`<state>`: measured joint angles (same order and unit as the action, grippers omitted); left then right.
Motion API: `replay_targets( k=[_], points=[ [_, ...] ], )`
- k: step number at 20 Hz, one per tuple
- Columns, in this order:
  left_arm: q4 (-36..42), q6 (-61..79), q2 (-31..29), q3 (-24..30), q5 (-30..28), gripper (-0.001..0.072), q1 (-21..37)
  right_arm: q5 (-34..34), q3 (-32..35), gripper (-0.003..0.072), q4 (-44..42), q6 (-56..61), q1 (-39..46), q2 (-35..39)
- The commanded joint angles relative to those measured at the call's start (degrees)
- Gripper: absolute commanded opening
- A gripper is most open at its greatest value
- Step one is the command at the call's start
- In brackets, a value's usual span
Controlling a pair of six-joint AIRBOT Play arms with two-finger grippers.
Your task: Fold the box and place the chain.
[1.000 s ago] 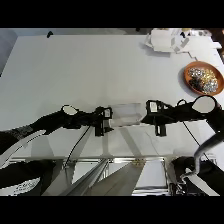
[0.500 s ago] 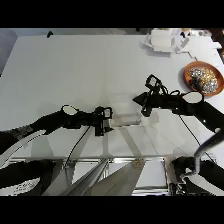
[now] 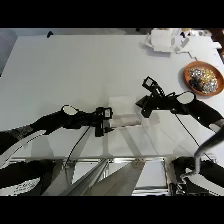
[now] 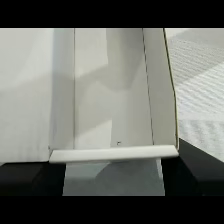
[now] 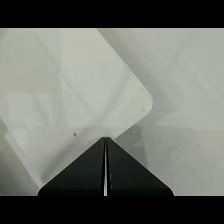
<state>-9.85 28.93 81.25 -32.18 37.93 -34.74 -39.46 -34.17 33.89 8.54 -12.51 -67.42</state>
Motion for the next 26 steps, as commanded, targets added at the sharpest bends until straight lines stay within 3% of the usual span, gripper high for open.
replay_targets(
  k=[1,4,9,11,12,13,14,18,24,26],
  points=[
    [-0.02,0.00,-0.02,-0.02,-0.17,0.0138,0.00,-4.50,-0.90,0.0016,2.91,2.36,0.02,3.41],
    [-0.02,0.00,-0.02,-0.02,-0.17,0.0138,0.00,-7.58,-1.64,0.0015,9.40,1.46,0.02,9.16],
    [-0.02,0.00,-0.02,-0.02,-0.17,0.0138,0.00,-16.68,-1.46,0.0016,35.01,1.51,0.02,13.53],
    [-0.02,-0.02,-0.02,-0.02,-0.17,0.0138,0.00,-14.99,-0.92,0.0018,35.19,-0.02,0.02,12.50],
    [-0.02,-0.02,-0.02,-0.02,-0.17,0.0138,0.00,-15.21,-0.85,0.0057,34.67,-3.54,0.02,11.54],
    [-0.02,0.00,-0.02,-0.02,-0.15,0.0138,0.00,-15.13,-0.66,0.0244,33.68,-7.74,0.02,10.36],
    [-0.02,0.00,-0.02,-0.02,-0.17,0.0138,0.00,-14.71,-0.20,0.0355,31.36,-11.47,0.02,9.16],
    [-0.02,0.00,-0.02,-0.02,-0.17,0.0138,0.00,-14.95,1.33,0.0261,18.95,-26.53,0.02,4.96],
    [-0.02,0.00,-0.02,-0.02,-0.13,0.0138,0.00,-14.73,1.53,0.0215,15.23,-30.16,0.02,3.41],
    [0.00,0.00,-0.02,-0.02,-0.15,0.0138,0.00,-14.99,1.70,0.0156,14.49,-30.25,0.00,2.82]
  ],
)
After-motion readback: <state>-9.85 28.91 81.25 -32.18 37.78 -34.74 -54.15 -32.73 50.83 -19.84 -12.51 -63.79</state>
